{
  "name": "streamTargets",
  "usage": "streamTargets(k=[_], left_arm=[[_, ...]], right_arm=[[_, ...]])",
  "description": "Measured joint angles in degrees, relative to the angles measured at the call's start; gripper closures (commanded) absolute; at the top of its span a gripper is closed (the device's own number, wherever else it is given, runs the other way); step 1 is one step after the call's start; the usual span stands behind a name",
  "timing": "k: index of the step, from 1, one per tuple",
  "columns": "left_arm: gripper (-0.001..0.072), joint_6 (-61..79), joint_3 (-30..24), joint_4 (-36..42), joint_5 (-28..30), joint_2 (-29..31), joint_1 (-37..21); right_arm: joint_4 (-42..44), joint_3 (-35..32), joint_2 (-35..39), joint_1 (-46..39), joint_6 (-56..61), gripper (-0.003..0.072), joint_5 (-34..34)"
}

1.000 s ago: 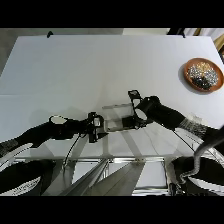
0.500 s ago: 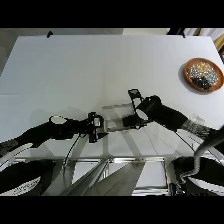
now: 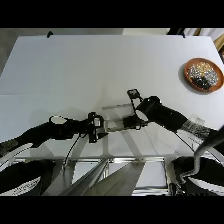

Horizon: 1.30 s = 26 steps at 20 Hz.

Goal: Fold the box and place the chain.

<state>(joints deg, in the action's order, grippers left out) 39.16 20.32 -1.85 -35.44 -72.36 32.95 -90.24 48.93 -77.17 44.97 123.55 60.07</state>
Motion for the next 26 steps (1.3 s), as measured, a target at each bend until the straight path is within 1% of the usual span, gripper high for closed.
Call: streamTargets(k=[4, 7, 9, 10, 11, 12, 13, 15, 17, 19, 21, 22, 25, 26], left_arm=[[0.0572, 0.02, 0.0, 0.0, 0.0, 0.0, 0.0], [0.0572, 0.0, 0.0, 0.04, 0.0, 0.0, 0.0], [0.0572, 0.02, 0.0, 0.07, 0.02, 0.0, 0.0], [0.0572, 0.0, 0.0, 0.07, 0.02, 0.0, 0.0], [0.0572, 0.0, 0.0, 0.07, 0.02, 0.0, 0.0], [0.0572, 0.0, 0.0, 0.07, 0.02, 0.0, 0.0], [0.0572, 0.0, 0.0, 0.07, 0.02, 0.0, 0.0], [0.0572, 0.0, 0.0, 0.07, 0.02, 0.0, 0.0], [0.0572, 0.0, 0.0, 0.07, 0.02, 0.0, 0.0], [0.0572, 0.0, 0.0, 0.07, 0.02, 0.0, 0.0], [0.0572, 0.02, 0.0, 0.09, 0.02, 0.0, 0.0], [0.0572, 0.0, 0.0, 0.09, 0.02, 0.0, 0.0], [0.0572, 0.0, 0.0, 0.09, 0.02, 0.0, 0.0], [0.0572, 0.0, 0.0, 0.09, 0.02, 0.0, 0.0]], right_arm=[[-0.31, 0.04, 1.42, 1.01, -3.06, 0.0279, 0.68], [-3.13, 0.02, 6.25, 1.27, -4.96, 0.028, 2.75], [-4.85, 0.02, 11.02, 1.25, -7.06, 0.0293, 4.28], [-5.2, 0.02, 13.53, 1.03, -8.37, 0.0384, 5.07], [-5.64, 0.02, 16.37, 0.33, -9.86, 0.0538, 5.81], [-6.01, 0.02, 18.84, -1.05, -11.37, 0.0543, 6.29], [-6.27, 0.02, 21.31, -3.56, -13.44, 0.0542, 6.8], [-7.15, 0.07, 24.46, -11.54, -17.88, 0.0543, 7.06], [-7.74, 0.33, 25.75, -22.36, -22.93, 0.0596, 6.54], [-8.07, 0.79, 25.44, -33.99, -27.82, 0.0604, 4.46], [-8.13, 1.79, 23.34, -44.48, -31.5, 0.0608, 1.33], [-7.8, 2.89, 21.51, -48.96, -32.89, 0.0653, -0.48], [-7.04, 9.03, 13.27, -58.4, -35.45, 0.0647, -3.23], [-6.97, 11.8, 10.05, -60.43, -36.04, 0.0621, -3.65]])
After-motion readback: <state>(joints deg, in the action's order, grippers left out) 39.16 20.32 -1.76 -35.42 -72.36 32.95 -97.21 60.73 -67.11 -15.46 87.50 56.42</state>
